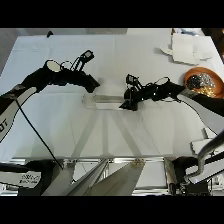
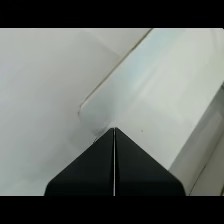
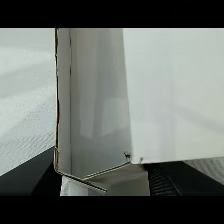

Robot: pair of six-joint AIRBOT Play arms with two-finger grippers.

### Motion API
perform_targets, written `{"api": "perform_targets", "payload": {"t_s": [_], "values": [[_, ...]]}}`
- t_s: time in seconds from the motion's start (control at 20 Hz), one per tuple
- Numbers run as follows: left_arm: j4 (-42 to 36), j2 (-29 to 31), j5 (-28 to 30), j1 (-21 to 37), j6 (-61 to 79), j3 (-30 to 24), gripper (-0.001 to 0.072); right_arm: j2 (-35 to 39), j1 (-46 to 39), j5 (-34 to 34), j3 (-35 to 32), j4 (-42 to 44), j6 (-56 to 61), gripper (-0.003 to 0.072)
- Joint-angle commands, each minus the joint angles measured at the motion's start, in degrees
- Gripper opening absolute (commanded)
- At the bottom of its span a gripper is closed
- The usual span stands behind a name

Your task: Fold the box and place the chain.

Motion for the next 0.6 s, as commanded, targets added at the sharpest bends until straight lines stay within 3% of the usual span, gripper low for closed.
{"api": "perform_targets", "payload": {"t_s": [0.0,0.55], "values": [[-1.5,-3.2,0.3,0.1,-1.0,0.0,0.0009,0.0,0.0,0.0,0.0,0.0,0.0,0.0308],[-2.3,-4.4,-1.7,-0.6,-1.0,0.0,0.0006,0.0,0.0,0.0,0.0,0.0,0.0,0.0308]]}}
